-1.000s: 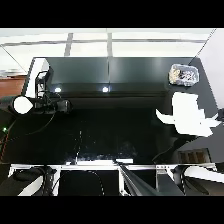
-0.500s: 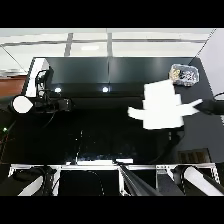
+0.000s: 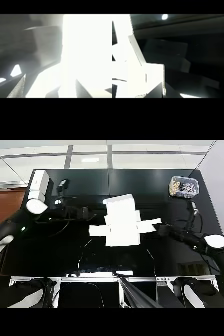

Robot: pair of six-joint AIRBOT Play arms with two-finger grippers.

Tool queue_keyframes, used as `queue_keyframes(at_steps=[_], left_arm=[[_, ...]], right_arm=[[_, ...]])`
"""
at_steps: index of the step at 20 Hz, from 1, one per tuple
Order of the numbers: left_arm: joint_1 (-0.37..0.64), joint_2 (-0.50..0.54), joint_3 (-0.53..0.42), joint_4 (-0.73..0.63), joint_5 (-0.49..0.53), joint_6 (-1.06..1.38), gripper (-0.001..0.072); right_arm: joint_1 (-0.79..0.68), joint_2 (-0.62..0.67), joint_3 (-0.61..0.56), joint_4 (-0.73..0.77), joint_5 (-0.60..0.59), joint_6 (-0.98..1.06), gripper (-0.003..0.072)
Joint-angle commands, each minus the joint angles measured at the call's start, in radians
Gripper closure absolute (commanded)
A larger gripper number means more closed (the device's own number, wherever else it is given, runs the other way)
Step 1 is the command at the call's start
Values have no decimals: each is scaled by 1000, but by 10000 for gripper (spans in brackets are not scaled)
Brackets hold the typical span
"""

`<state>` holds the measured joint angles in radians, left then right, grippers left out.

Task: Fold the box and place the chain.

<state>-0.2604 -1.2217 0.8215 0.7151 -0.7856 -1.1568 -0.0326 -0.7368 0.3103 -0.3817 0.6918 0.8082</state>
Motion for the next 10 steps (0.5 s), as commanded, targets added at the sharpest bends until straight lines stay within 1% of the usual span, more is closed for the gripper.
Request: queue_keyframes(at_steps=[1,2,3,4,6,7,10], left_arm=[[-1,-193,113,-158,-90,140,16],[-2,-237,140,-167,-92,140,16],[-1,-279,161,-206,-111,142,16],[0,-320,181,-259,-155,174,16],[0,-414,227,-373,-307,314,15],[0,-462,251,-417,-400,377,15],[0,-579,325,-435,-658,476,16]], right_arm=[[126,15,-30,31,-100,6,672],[137,15,-30,31,-103,6,671],[145,15,-30,31,-103,6,671],[149,15,-30,30,-103,6,672],[149,15,-30,30,-103,6,672],[149,15,-30,30,-102,6,671],[149,15,-30,31,-101,6,672]])
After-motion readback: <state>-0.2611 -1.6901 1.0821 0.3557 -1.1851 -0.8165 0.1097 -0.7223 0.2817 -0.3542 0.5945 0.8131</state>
